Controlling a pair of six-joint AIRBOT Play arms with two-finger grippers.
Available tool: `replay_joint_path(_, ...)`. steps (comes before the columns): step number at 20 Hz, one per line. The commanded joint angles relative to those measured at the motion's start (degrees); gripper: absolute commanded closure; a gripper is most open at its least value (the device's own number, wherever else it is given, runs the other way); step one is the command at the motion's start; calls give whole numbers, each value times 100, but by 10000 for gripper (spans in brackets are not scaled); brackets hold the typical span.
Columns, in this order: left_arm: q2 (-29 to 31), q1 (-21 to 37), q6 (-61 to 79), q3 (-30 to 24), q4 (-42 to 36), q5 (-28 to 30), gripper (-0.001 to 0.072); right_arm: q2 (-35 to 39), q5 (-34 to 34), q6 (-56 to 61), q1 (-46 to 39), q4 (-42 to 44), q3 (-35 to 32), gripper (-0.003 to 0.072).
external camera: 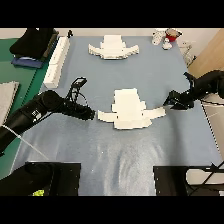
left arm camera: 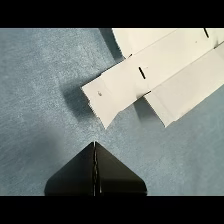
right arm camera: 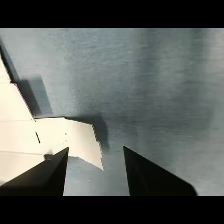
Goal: Fold the box.
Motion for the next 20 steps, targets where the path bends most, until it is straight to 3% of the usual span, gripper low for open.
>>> replay_joint_path(1, 4, 0, 2, -2, 2, 0, 697, -662, -479, -758, -136, 758, 188, 177)
replay_joint_path(7, 4, 0, 2, -2, 2, 2, 698, -1049, -946, -1220, -26, 1370, 188, 186)
replay_joint_path(8, 4, 0, 2, -2, 2, 0, 697, -1049, -1038, -1246, 35, 1414, 186, 281)
replay_joint_path(11, 4, 0, 2, -2, 2, 0, 697, -1049, -1043, -1241, 223, 1423, 188, 317)
replay_joint_path(13, 4, 0, 2, -2, 2, 0, 698, -1049, -1040, -1255, 306, 1419, 188, 497)
replay_joint_path(14, 4, 0, 2, -2, 2, 0, 697, -1047, -1049, -1294, 326, 1421, 188, 640)
replay_joint_path(15, 4, 0, 0, -2, 2, 0, 697, -1040, -1067, -1290, 339, 1429, 186, 684)
replay_joint_path(18, 4, 0, 2, -2, 2, 0, 697, -785, -1051, -1346, 498, 1624, 4, 684)
replay_joint_path(20, 4, 0, 2, -2, 2, 0, 697, -321, -728, -1449, 758, 1753, -457, 685)
